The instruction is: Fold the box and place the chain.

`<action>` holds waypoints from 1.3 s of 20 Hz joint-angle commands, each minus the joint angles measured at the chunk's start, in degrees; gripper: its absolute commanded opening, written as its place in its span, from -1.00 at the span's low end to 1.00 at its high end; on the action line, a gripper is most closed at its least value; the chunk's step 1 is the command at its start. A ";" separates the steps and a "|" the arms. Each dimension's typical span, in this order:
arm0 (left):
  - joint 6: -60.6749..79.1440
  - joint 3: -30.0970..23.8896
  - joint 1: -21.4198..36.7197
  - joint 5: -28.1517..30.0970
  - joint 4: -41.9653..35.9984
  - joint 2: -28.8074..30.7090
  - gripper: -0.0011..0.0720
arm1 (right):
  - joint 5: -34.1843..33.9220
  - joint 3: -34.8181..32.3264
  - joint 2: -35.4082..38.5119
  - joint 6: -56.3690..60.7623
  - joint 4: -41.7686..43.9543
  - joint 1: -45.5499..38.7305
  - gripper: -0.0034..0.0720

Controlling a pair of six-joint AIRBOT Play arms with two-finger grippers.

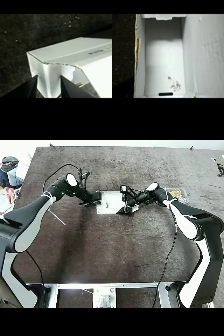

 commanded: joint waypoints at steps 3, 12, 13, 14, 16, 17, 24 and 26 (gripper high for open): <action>-8.52 0.31 -1.01 1.01 6.40 -0.02 -0.12 | 0.11 0.02 0.02 -0.07 -0.07 0.04 0.35; -19.91 12.39 -7.21 -8.17 23.26 -6.12 -0.12 | 0.17 0.02 0.02 -0.04 -0.07 0.04 0.35; -20.59 13.81 -7.80 -8.87 25.03 -6.99 -0.12 | 0.11 0.02 0.02 -0.04 -0.07 0.04 0.35; -21.49 14.91 -8.39 -9.57 27.12 -7.63 -0.12 | 0.13 0.02 0.02 -0.07 -0.07 0.04 0.35; -22.95 16.28 -9.57 -10.80 30.34 -8.59 -0.12 | 0.13 0.02 0.02 -0.04 -0.07 0.04 0.35; -23.47 16.48 -9.68 -11.21 30.82 -8.79 -0.12 | 0.13 0.02 0.02 -0.04 -0.07 0.04 0.35; -24.90 16.48 -9.68 -12.57 32.09 -9.40 -0.15 | 0.13 0.02 0.02 -0.07 -0.07 0.04 0.35; -24.90 16.48 -9.68 -12.66 32.09 -9.55 -0.18 | 0.13 0.02 0.02 -0.07 -0.07 0.04 0.35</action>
